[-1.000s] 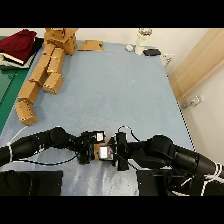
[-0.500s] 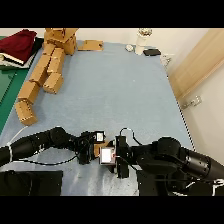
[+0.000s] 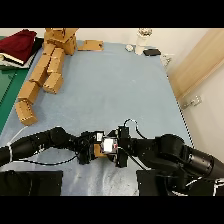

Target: Fold the box.

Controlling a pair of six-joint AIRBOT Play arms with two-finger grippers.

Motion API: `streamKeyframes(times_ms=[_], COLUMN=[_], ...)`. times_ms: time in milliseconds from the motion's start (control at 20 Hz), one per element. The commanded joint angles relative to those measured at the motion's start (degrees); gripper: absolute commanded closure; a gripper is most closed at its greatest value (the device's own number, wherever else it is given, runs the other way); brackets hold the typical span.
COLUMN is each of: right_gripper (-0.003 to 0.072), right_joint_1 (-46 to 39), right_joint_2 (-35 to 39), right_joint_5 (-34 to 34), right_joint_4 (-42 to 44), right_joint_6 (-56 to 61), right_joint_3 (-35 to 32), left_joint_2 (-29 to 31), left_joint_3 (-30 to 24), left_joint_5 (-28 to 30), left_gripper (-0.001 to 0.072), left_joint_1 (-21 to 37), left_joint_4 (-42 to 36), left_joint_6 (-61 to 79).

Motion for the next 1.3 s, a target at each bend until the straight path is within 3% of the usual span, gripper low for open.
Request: streamKeyframes(times_ms=[0, 100, 200, 450, 700, 1250], right_gripper=[0.01, 0.01, 0.0101, 0.01, 0.01, 0.01], right_joint_1=[-0.07, -0.07, -0.07, 0.04, 2.1, 4.37], right_joint_2=[0.07, 0.07, -0.11, -4.31, -5.53, -5.86], right_joint_5=[0.31, 0.09, 0.09, -0.24, -0.35, -0.76], right_joint_4=[-14.34, -22.34, -23.67, -17.38, -3.96, -2.08], right_joint_6=[6.73, 10.97, 12.02, 11.85, 6.91, 1.9], right_joint_3=[0.15, 0.15, 0.13, 0.02, 0.04, -0.02], left_joint_2=[0.04, 0.02, 0.02, 0.04, 0.02, 0.04], left_joint_3=[0.07, 0.07, 0.07, 0.07, 0.07, 0.07], left_joint_5=[0.0, 0.0, 0.0, 0.0, 0.0, 0.0], left_gripper=[0.0221, 0.0221, 0.0221, 0.0221, 0.0221, 0.0221], left_joint_1=[0.04, 0.04, 0.04, 0.04, 0.04, 0.04], left_joint_4=[0.0, 0.0, 0.0, 0.0, 0.0, 0.0], left_joint_6=[-0.02, -0.02, -0.02, -0.02, -0.02, -0.02])
